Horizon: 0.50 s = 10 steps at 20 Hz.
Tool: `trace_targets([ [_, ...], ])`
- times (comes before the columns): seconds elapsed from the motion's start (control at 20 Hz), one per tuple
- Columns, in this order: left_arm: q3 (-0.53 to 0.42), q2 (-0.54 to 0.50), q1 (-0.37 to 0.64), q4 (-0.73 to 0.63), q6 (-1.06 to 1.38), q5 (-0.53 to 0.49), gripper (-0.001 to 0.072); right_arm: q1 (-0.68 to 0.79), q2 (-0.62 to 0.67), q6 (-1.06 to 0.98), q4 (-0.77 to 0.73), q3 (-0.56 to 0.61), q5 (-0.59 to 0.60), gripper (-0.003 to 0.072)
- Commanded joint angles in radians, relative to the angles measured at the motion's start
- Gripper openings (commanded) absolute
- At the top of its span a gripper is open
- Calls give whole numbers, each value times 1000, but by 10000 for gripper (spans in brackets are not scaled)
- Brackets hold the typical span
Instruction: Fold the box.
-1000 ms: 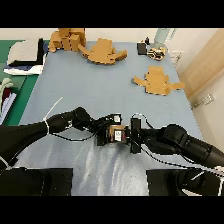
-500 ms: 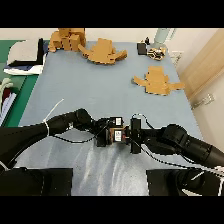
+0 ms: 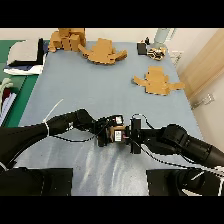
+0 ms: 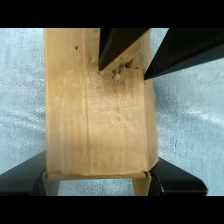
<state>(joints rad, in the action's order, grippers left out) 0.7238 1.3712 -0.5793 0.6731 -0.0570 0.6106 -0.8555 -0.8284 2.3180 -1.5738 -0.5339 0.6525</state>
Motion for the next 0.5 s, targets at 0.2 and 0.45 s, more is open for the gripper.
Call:
trace_targets([
  [0.2, 0, -4, -1, 95, -9, 1, 290, -1, 0, 0, 0, -1, 12, 275],
  [0.45, 0, -4, -1, 94, 16, -2, 316, -1, 0, 0, 0, -1, 11, 275],
])
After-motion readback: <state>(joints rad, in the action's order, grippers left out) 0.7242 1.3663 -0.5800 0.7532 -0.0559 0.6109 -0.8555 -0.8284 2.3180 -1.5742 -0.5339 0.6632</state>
